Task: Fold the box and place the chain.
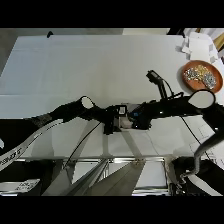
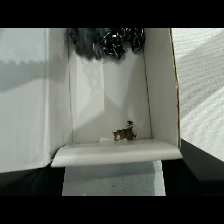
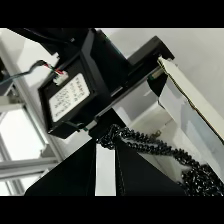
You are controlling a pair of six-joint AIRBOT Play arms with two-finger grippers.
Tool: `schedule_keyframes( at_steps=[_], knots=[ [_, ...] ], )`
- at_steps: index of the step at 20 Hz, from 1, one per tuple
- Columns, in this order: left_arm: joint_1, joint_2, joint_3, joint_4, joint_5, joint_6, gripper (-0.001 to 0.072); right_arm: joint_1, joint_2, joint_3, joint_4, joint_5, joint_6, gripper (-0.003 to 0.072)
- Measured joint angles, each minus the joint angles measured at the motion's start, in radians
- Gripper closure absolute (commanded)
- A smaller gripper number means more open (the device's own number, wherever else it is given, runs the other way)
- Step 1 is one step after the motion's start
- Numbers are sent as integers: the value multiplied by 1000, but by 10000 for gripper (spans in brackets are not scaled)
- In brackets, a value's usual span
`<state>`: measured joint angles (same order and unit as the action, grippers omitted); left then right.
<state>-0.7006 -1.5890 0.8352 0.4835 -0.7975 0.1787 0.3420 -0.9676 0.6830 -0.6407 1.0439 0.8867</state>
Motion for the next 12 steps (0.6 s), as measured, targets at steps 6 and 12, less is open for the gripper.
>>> schedule_keyframes(
  at_steps=[6,12],
  knots=[
    [0,0,0,0,0,0,640,26,-74,-14,-64,-25,5,676],
    [0,0,0,0,0,0,640,29,-137,-46,-87,-60,9,675]
  ],
)
